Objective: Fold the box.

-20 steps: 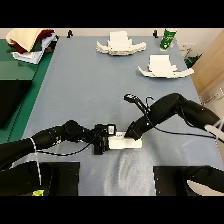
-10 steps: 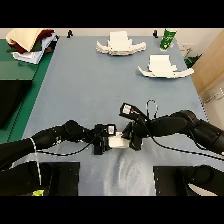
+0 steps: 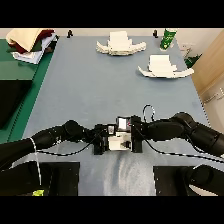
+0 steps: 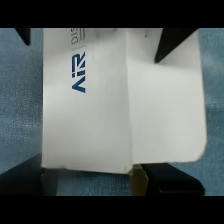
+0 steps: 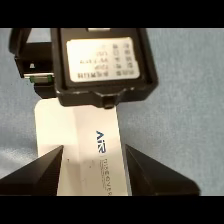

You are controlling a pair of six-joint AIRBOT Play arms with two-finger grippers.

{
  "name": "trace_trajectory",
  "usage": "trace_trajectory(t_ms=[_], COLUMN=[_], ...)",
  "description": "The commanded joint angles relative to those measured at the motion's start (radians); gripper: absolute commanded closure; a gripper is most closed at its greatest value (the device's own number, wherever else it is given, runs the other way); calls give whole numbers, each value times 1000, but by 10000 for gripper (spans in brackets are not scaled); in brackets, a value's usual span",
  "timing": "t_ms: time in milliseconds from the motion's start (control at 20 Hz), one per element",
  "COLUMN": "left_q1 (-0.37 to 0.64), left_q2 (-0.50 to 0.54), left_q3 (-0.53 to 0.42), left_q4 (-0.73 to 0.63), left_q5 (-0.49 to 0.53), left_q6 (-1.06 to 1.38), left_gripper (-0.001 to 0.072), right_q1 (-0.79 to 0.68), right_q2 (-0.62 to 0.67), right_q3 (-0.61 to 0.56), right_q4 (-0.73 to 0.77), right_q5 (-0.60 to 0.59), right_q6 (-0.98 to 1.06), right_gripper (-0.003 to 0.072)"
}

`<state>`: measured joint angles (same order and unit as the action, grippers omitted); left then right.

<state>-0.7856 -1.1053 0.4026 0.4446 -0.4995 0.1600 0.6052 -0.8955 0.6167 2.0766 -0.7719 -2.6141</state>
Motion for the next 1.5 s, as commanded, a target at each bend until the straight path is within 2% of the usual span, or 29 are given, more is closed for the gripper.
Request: trace_trajectory(t_ms=[0,250,600,1250,1300,1400,1450], left_q1=[0,0,0,0,0,0,0], left_q2=[1,1,1,1,1,1,1], left_q3=[1,1,1,1,1,1,1], left_q4=[0,0,0,0,0,0,0], left_q5=[0,0,0,0,0,0,0], left_q6=[0,0,0,0,0,0,0], left_gripper=[195,195,195,195,195,195,195], right_q1=[14,84,84,82,82,82,82], right_q2=[-24,-56,-85,5,5,3,-2], right_q3=[-1,-1,-1,5,5,4,4], right_q4=[-6,-91,-134,-157,-159,-166,-170], right_q5=[1,32,65,114,119,122,121], right_q6=[-44,-50,-50,-50,-50,-50,-50], right_gripper=[86,86,86,87,111,112,147])
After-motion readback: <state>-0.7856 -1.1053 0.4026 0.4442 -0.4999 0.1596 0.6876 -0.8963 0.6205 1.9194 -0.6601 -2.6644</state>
